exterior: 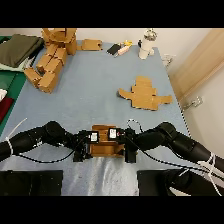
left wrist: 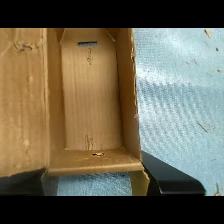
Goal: Fold the box.
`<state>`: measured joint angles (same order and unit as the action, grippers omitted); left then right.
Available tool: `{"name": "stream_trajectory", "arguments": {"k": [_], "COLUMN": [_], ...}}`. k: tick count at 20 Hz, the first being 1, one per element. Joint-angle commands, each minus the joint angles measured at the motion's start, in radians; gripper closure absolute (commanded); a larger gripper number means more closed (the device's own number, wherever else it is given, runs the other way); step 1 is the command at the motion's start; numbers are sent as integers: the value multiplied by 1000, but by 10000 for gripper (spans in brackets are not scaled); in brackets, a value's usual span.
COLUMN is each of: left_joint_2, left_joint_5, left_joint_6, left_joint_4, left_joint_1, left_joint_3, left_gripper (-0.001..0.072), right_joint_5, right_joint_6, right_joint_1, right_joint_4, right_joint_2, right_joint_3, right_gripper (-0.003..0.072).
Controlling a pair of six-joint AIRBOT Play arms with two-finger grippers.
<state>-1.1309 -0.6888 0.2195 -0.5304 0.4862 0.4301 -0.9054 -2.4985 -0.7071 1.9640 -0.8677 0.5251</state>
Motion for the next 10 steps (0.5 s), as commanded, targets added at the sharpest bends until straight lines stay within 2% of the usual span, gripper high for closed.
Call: {"name": "stream_trajectory", "arguments": {"k": [1,2,3,5,10], "left_joint_2": [-1,-1,-1,-1,-1], "left_joint_5": [0,0,0,0,0], "left_joint_6": [0,0,0,0,0], "left_joint_4": [0,0,0,0,0], "left_joint_1": [0,0,0,0,0], "left_joint_3": [0,0,0,0,0], "left_gripper": [207,206,206,207,207], "right_joint_5": [10,11,16,30,97], "right_joint_6": [-16,-16,-16,-27,-80], "right_joint_1": [-26,-31,-31,-31,-55], "right_joint_4": [35,35,37,43,76], "right_joint_2": [-5,-5,-6,-13,-72], "right_joint_3": [-1,-1,-1,-1,-1], "right_gripper": [376,416,424,543,543]}}
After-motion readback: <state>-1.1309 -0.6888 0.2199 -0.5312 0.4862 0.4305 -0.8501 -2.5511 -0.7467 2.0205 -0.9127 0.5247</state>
